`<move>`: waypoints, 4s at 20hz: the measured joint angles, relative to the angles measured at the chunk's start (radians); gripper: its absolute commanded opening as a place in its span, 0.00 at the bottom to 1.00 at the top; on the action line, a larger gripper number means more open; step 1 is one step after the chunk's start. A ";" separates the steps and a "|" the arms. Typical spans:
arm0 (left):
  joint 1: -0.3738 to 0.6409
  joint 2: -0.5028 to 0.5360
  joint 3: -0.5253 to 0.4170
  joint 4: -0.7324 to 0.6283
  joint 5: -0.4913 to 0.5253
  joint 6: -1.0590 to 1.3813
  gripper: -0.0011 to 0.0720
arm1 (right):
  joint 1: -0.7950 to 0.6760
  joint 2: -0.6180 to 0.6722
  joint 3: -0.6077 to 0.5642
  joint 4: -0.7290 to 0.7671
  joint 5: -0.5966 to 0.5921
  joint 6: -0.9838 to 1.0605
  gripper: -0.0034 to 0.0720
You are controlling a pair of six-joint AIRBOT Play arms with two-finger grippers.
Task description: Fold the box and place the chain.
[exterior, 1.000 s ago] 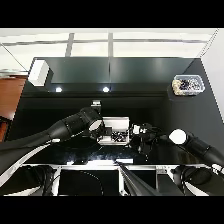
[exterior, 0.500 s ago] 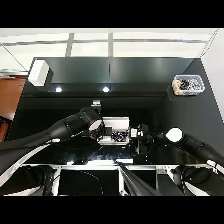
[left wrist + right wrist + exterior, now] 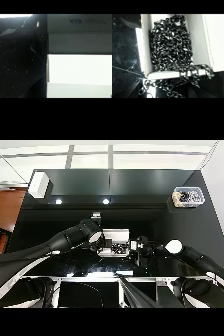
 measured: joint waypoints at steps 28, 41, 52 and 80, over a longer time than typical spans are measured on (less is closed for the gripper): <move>0.000 0.000 0.000 0.000 -0.001 0.000 0.06 | -0.234 0.212 0.387 -0.038 0.526 0.681 0.11; 0.000 0.000 0.000 0.000 0.000 0.000 0.05 | -0.190 0.190 0.498 0.050 0.562 0.900 0.11; 0.000 0.000 0.000 0.000 0.000 0.000 0.05 | -0.234 0.115 0.307 -0.235 0.517 0.921 0.70; 0.000 0.000 0.000 0.000 -0.001 0.000 0.06 | -0.067 -0.069 0.062 -0.093 0.048 0.086 0.80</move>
